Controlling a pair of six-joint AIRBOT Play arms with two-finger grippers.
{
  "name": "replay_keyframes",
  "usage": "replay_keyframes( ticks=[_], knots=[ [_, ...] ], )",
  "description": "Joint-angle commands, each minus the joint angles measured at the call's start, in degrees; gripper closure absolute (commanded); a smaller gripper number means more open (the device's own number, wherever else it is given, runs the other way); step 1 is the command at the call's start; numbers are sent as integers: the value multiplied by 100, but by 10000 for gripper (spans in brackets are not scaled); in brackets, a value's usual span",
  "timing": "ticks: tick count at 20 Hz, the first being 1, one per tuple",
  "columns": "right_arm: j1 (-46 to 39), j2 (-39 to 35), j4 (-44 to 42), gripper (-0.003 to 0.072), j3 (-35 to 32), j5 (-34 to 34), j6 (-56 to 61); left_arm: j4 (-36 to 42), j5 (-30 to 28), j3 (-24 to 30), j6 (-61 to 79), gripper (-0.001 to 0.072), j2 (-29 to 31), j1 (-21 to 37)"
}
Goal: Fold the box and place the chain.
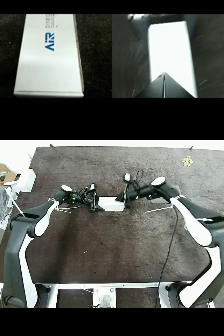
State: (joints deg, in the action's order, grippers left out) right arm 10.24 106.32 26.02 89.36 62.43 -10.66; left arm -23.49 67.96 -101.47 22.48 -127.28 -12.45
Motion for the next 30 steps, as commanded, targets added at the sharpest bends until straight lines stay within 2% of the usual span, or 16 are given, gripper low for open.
replay_keyframes(
  ticks=[1, 3, 6, 9, 13, 17, 19, 23, 24, 25, 30],
  knots=[
    [-20, -911, -479, 686, -4, -35, 514, -4, -2, -2, 2, 434, 4, 4],
    [-57, -1587, -444, 686, -208, -275, 1054, -7, -2, -2, 2, 434, 2, 4],
    [-225, -2706, -341, 686, -1023, -940, 1582, -4, -2, -2, 2, 434, 2, 4],
    [-516, -4006, 63, 686, -2350, -1996, 1993, -4, -2, -2, 2, 434, 2, 4],
    [-1012, -6081, 96, 685, -4695, -3703, 1993, 9, -2, -2, 2, 434, 4, 7],
    [-1364, -8004, -76, 685, -6704, -4341, 1996, 26, -2, -2, 2, 434, 4, 4],
    [-1467, -8771, -186, 684, -7460, -4562, 1996, 37, 7, -2, 0, 434, 4, 4],
    [-1471, -9608, -184, 684, -8334, -5007, 1993, 37, 68, -2, -4, 437, 17, 7],
    [-1471, -9656, -184, 684, -8408, -5053, 1993, 15, 63, -2, -144, 597, 55, 11],
    [-1471, -9659, -184, 684, -8415, -5047, 1993, 35, 105, -2, -256, 698, 118, 31],
    [-1471, -9659, -184, 684, -8413, -5051, 1993, 42, -105, -7, -1561, 701, 883, 210]
  ],
)
